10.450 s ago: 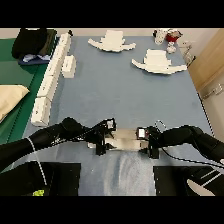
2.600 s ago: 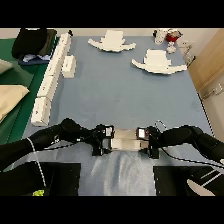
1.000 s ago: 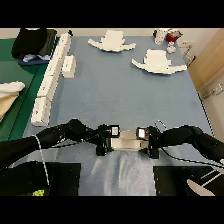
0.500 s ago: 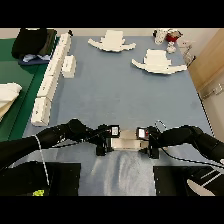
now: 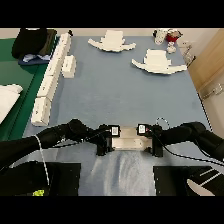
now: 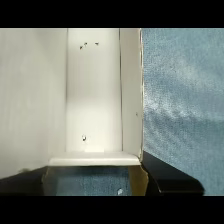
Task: Fold the box.
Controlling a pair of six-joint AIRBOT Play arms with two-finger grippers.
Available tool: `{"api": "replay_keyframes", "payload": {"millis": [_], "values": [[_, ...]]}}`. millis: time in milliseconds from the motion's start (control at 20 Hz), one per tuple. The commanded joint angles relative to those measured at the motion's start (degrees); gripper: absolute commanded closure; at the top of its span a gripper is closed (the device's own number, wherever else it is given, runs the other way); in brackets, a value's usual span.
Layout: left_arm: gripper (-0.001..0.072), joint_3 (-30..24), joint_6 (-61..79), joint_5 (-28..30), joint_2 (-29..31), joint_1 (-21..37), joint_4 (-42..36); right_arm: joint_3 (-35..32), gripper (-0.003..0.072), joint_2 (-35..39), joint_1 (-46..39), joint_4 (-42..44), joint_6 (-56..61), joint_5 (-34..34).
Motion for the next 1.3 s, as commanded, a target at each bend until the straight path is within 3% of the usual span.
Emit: {"api": "replay_keyframes", "payload": {"millis": [0, 150, 300, 450, 550, 750, 850, 1250], "values": [[0.0254, 0.1, 0.1, -0.3, 0.0, 0.0, 0.1, 3.8, -0.0019, 3.7, 0.1, -6.6, 12.9, -9.3], [0.0254, 0.1, 0.1, -0.3, 0.0, 0.0, 0.1, 7.3, -0.0011, 7.9, 0.1, -6.9, 25.2, -18.1], [0.0254, 0.1, 0.1, -0.3, 0.0, 0.0, 0.1, 11.1, 0.0253, 10.8, 0.1, -1.3, 53.4, -20.0], [0.0254, 0.1, 0.1, -0.3, 0.0, 0.0, 0.1, 11.0, 0.0557, 9.6, 0.5, 16.4, 73.7, -16.4], [0.0254, 0.1, 0.1, -0.3, 0.0, 0.0, 0.1, 10.9, 0.0558, 7.1, 5.0, 22.2, 77.3, -7.5], [0.0254, 0.1, 0.1, -0.3, 0.0, 0.0, 0.1, 10.9, 0.0557, -0.7, 10.6, 21.6, 77.3, 11.6], [0.0255, 0.1, 0.1, -0.3, 0.0, 0.0, 0.1, 11.0, 0.0557, -4.7, 9.0, 21.6, 77.2, 14.5], [0.0254, 0.1, 0.1, -0.3, 0.0, 0.0, 0.1, 11.3, 0.0557, -15.3, 5.4, 16.6, 76.9, 15.1]]}}
